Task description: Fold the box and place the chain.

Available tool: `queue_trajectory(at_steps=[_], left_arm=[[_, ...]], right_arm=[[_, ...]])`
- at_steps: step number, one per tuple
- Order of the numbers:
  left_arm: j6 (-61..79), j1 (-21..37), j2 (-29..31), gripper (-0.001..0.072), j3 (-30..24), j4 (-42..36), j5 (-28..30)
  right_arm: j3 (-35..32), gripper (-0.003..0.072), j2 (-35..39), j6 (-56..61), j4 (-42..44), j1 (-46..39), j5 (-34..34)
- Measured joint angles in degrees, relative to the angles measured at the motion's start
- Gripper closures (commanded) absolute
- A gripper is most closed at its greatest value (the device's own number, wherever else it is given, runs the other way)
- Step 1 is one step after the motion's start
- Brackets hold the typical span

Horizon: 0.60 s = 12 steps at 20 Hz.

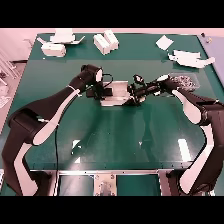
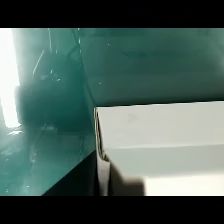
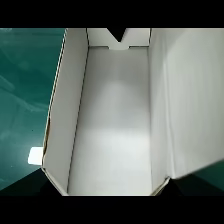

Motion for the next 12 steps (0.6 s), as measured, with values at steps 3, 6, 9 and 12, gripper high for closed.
queue_trajectory(at_steps=[3,6,9,12], left_arm=[[0.6,-0.1,-0.2,0.0149,0.9,-0.4,0.3],[0.6,-0.1,-0.1,0.0142,1.6,-0.7,-0.3],[1.2,-0.1,0.1,0.0141,3.4,-1.0,-1.4],[4.4,-0.1,0.2,0.014,7.3,-1.0,-4.6]], right_arm=[[0.0,0.014,0.0,-0.4,-0.6,0.0,-0.2],[0.0,0.014,0.0,-0.3,-0.5,0.0,-0.2],[0.0,0.014,0.0,-0.2,-0.4,0.0,-0.2],[0.0,0.0139,0.0,-0.1,-0.3,0.0,-0.1]])
